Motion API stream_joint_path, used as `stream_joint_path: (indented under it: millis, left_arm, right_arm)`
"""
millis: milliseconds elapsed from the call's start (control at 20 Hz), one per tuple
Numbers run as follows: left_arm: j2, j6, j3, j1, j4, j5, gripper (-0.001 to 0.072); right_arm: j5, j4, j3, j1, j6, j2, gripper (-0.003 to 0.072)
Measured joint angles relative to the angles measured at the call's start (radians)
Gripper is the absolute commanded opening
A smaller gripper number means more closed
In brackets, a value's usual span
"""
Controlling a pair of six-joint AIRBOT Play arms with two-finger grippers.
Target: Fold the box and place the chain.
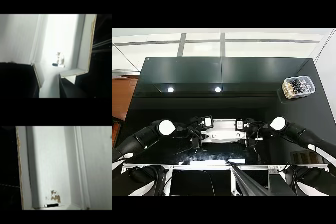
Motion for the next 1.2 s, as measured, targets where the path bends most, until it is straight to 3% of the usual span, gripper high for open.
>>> stream_joint_path:
  millis: [450,550,600,900,950,1000,1200]
  left_arm:
    - [0.0,0.004,0.0,0.0,-0.039,-0.038,0.0301]
    - [0.0,0.004,0.0,0.0,-0.039,-0.061,0.0373]
    - [0.0,0.004,0.0,0.0,-0.038,-0.063,0.0372]
    - [0.0,0.027,0.0,0.0,-0.036,-0.033,0.0326]
    - [0.0,0.033,0.0,-0.001,-0.037,-0.024,0.0257]
    - [0.0,0.038,0.0,-0.004,-0.037,-0.019,0.0239]
    - [-0.001,0.045,0.0,-0.042,-0.039,0.0,0.0238]
  right_arm:
    - [0.0,0.0,0.0,0.0,0.0,0.0,0.047]
    - [0.0,0.0,0.0,0.0,0.0,0.0,0.047]
    - [0.0,0.0,0.0,0.0,0.0,0.0,0.047]
    - [0.0,0.0,0.0,0.0,0.0,0.0,0.047]
    - [0.0,0.0,0.0,0.0,0.0,0.0,0.047]
    - [0.0,0.0,0.0,0.0,0.0,0.0,0.047]
    - [0.0,0.0,0.0,0.0,0.0,0.0,0.047]
